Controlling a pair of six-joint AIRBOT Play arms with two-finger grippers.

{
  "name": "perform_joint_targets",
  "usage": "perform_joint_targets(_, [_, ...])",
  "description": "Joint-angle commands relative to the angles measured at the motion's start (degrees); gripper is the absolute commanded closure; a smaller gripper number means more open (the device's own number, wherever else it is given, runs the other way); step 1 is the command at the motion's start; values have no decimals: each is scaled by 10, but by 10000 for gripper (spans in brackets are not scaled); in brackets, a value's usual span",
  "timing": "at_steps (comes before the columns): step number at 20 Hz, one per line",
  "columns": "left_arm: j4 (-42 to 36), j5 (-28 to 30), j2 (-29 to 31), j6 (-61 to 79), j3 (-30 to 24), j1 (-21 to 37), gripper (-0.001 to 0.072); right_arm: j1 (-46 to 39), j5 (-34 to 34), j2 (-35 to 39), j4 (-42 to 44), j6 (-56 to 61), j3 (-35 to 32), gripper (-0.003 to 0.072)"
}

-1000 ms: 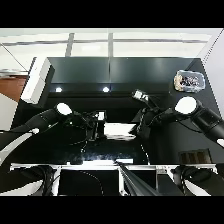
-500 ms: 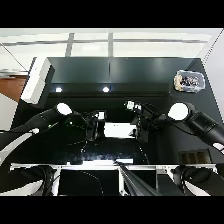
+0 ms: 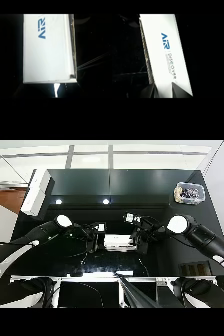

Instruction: Fold the box and place the chain.

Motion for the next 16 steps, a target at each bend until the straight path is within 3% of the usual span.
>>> perform_joint_targets(1, [0,-1,0,0,0,0,206,1,-1,0,0,0,0,461])
perform_joint_targets(16, [0,-1,0,0,0,0,206,25,-14,0,-23,31,-14,461])
